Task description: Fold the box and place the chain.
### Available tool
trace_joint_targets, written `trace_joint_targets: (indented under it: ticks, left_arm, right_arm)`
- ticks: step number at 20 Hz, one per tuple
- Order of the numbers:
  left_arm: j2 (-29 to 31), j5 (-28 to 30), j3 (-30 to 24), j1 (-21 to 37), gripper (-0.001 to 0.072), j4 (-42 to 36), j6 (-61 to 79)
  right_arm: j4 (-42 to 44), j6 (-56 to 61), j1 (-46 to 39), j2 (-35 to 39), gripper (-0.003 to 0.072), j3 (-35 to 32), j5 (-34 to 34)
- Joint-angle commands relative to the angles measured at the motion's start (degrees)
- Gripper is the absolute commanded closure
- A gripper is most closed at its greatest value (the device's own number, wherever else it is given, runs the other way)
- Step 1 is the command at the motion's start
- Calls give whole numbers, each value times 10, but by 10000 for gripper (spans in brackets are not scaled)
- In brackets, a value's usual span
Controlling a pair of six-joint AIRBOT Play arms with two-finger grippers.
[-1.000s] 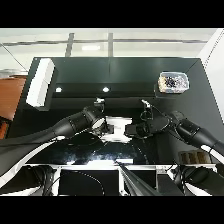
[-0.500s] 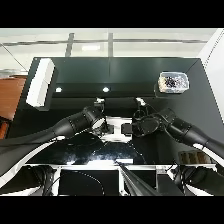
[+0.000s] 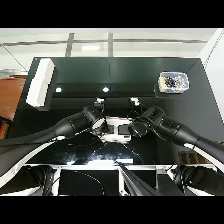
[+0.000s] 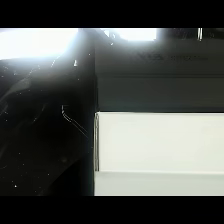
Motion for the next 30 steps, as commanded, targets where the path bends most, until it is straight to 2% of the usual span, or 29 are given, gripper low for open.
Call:
trace_joint_targets:
  ticks: [1,4,9,11,30]
  left_arm:
    - [0,0,0,0,680,0,0]
    - [0,-1,0,0,680,0,0]
    - [0,-1,0,0,680,0,0]
    - [0,-1,0,0,680,0,0]
    - [0,-2,0,0,680,-2,0]
  right_arm:
    - [-25,21,5,-8,382,16,-17]
    - [-28,26,7,-21,382,21,-36]
    - [-31,42,13,-28,383,22,-19]
    - [-30,42,14,-36,462,23,-19]
    - [-28,49,14,-71,470,35,-34]
